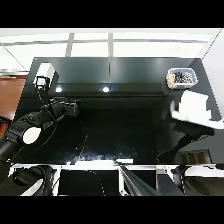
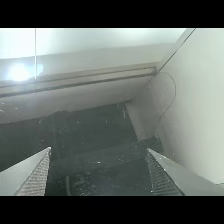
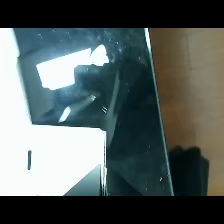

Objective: Fold the box and place the chain.

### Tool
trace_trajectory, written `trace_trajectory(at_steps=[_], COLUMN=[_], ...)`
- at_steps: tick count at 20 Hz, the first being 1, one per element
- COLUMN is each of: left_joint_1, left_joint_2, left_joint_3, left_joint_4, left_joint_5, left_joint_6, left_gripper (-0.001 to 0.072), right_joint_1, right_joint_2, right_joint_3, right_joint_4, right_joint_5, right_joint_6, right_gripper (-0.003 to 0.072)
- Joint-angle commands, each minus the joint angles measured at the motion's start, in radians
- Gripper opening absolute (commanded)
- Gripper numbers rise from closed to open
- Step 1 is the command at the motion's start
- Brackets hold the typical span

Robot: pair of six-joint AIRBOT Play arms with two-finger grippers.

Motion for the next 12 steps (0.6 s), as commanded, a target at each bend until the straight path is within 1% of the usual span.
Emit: trace_trajectory(at_steps=[1, 3, 5, 8, 10, 12], left_joint_1=[0.000, 0.000, 0.000, 0.000, 0.000, -0.001], left_joint_2=[0.000, 0.000, 0.000, 0.000, 0.000, -0.003], left_joint_3=[0.000, 0.000, 0.000, 0.000, 0.000, -0.001], left_joint_4=[0.000, 0.000, 0.000, 0.000, 0.000, -0.003], left_joint_5=[0.003, 0.004, 0.004, 0.004, 0.004, 0.003], left_joint_6=[0.000, 0.000, 0.000, 0.000, 0.000, -0.002], left_gripper=[0.0713, 0.0713, 0.0713, 0.0713, 0.0713, 0.0713], right_joint_1=[-0.008, -0.008, 0.000, 0.026, 0.055, 0.090], right_joint_2=[0.041, 0.083, 0.132, 0.218, 0.286, 0.352], right_joint_3=[-0.011, -0.046, -0.108, -0.232, -0.327, -0.440], right_joint_4=[0.154, 0.281, 0.372, 0.465, 0.556, 0.752], right_joint_5=[0.012, 0.007, 0.005, -0.011, -0.018, -0.020], right_joint_6=[-0.063, -0.097, -0.121, -0.144, -0.177, -0.267], right_gripper=[0.0004, 0.0005, 0.0005, 0.0005, 0.0005, 0.0005])
